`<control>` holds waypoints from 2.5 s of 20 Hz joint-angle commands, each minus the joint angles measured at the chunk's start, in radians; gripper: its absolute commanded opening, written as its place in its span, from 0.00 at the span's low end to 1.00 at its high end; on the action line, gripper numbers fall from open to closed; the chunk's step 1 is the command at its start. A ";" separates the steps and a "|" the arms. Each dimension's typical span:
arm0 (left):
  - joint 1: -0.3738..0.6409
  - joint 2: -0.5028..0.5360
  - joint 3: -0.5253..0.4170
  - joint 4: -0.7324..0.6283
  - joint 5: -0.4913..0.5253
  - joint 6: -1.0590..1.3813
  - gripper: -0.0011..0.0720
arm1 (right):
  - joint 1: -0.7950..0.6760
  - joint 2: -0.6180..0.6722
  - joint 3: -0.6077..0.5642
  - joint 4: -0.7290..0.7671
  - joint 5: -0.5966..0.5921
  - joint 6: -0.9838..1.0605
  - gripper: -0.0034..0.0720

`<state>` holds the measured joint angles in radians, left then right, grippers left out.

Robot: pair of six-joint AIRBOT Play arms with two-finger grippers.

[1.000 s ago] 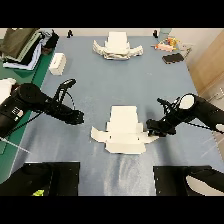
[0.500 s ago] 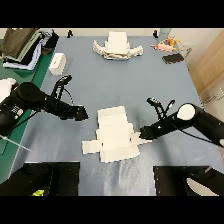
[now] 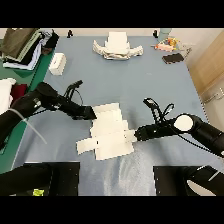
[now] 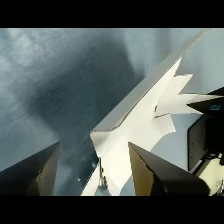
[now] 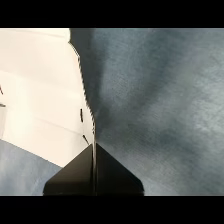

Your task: Fold the box.

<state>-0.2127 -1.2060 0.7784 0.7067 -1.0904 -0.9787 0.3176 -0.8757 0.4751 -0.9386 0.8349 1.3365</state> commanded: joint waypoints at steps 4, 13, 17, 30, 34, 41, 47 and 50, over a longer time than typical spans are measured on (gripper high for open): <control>0.000 -0.242 0.108 -0.142 -0.185 0.293 0.88 | 0.009 0.002 -0.003 -0.008 -0.016 -0.002 0.05; 0.000 -0.299 0.156 -0.147 -0.265 0.390 0.08 | 0.009 0.002 -0.003 -0.020 -0.015 -0.003 0.05; 0.000 -0.299 0.156 -0.160 -0.268 0.426 0.03 | 0.009 0.002 -0.003 -0.023 -0.015 -0.002 0.05; -0.007 -0.257 0.161 -0.235 -0.251 0.788 0.03 | 0.007 0.004 0.008 -0.700 -0.092 0.525 0.31; -0.068 -0.179 0.161 -0.206 -0.112 0.870 0.03 | 0.008 0.004 0.017 -0.704 -0.093 0.544 0.31; -0.169 -0.048 0.103 -0.026 -0.005 0.897 0.03 | 0.008 0.042 0.098 -0.670 -0.091 0.622 0.72; -0.214 0.022 0.039 -0.060 0.121 0.946 0.03 | 0.007 0.047 0.142 -0.678 -0.092 0.665 0.72; -0.255 0.095 -0.011 -0.038 0.212 0.946 0.03 | 0.007 0.048 0.142 -0.733 -0.092 0.753 0.72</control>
<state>-0.4343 -1.1671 0.8070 0.6537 -0.9768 -0.0402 0.3244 -0.8295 0.6109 -1.6306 0.7437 2.0171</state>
